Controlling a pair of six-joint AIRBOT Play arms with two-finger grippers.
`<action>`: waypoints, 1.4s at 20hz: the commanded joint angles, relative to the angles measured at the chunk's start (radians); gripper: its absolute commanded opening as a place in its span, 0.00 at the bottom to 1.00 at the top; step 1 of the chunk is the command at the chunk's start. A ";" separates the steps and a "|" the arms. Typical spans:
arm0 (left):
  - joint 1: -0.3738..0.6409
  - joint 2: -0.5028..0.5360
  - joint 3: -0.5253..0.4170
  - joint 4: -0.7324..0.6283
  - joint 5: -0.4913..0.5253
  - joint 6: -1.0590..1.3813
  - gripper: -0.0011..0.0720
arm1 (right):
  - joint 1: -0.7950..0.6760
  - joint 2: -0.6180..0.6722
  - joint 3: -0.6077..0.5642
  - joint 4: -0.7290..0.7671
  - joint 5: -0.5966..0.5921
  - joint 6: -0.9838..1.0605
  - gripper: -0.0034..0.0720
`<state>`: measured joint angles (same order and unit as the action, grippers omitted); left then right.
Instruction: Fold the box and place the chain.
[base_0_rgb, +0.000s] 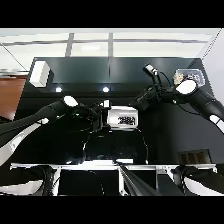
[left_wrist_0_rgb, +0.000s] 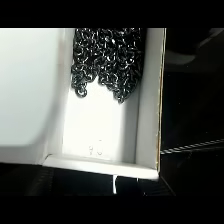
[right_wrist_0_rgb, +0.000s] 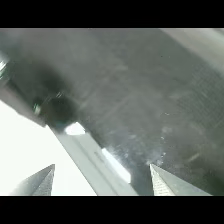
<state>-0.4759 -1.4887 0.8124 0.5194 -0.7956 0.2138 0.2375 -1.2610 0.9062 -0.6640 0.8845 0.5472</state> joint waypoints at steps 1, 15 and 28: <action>0.000 0.000 0.001 0.000 0.000 0.000 0.46 | 0.020 0.035 -0.003 -0.106 0.146 -0.145 0.97; -0.002 0.000 0.001 0.001 0.000 0.000 0.46 | 0.158 0.033 -0.032 -0.161 0.148 -0.256 0.97; -0.002 0.000 0.001 0.001 0.000 0.000 0.46 | 0.162 0.034 -0.032 -0.200 0.052 -0.236 0.59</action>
<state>-0.4770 -1.4887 0.8124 0.5198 -0.7948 0.2111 0.3992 -1.2278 0.8745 -0.8646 0.9493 0.2977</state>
